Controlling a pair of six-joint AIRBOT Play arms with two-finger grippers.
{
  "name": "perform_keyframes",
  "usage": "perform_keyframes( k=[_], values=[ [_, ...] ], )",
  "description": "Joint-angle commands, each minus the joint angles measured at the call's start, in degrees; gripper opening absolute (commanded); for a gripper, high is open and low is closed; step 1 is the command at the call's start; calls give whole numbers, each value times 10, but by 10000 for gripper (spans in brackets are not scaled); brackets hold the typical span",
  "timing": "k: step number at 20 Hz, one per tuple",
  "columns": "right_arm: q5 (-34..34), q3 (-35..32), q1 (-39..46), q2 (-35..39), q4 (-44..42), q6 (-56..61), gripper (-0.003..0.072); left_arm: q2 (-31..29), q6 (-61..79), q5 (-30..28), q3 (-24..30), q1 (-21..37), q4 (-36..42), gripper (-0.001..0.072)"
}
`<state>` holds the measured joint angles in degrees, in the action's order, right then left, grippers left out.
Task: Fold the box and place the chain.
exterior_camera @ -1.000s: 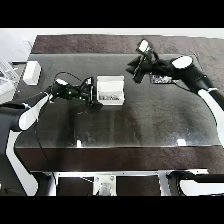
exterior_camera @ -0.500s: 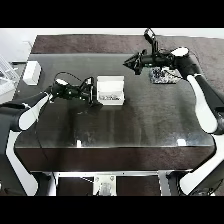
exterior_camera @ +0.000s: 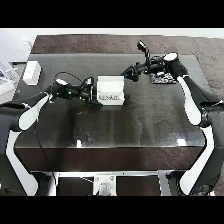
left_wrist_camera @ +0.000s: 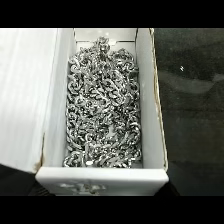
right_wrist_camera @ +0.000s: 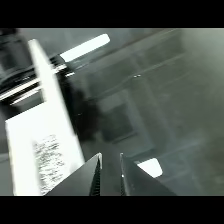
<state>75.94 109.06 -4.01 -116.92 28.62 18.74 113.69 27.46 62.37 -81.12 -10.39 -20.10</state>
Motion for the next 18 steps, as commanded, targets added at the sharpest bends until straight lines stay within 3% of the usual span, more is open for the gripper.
perform_keyframes(
  k=[1, 3, 9, 10, 11, 17, 18],
  values=[
    [52, 3, -2, -3, 5, 8, 139, 0, 0, 0, 0, 0, 0, 558],
    [80, 9, -2, -2, 3, 8, 49, 0, 0, 0, 0, 0, 0, 558],
    [129, 8, -13, 2, 7, 8, 87, 0, 0, 0, 0, 0, 0, 558],
    [134, 8, -17, 2, 7, 8, 136, 0, 0, -1, 0, 0, 0, 558],
    [138, 8, -17, 2, 6, 8, 138, 0, 0, -4, 0, 0, 0, 558],
    [165, 8, -15, 9, 8, -61, 102, 0, 0, -4, 0, 0, 0, 558],
    [176, 7, -15, 9, 5, -80, 46, 0, 0, -4, 0, 0, 0, 558]
  ],
)
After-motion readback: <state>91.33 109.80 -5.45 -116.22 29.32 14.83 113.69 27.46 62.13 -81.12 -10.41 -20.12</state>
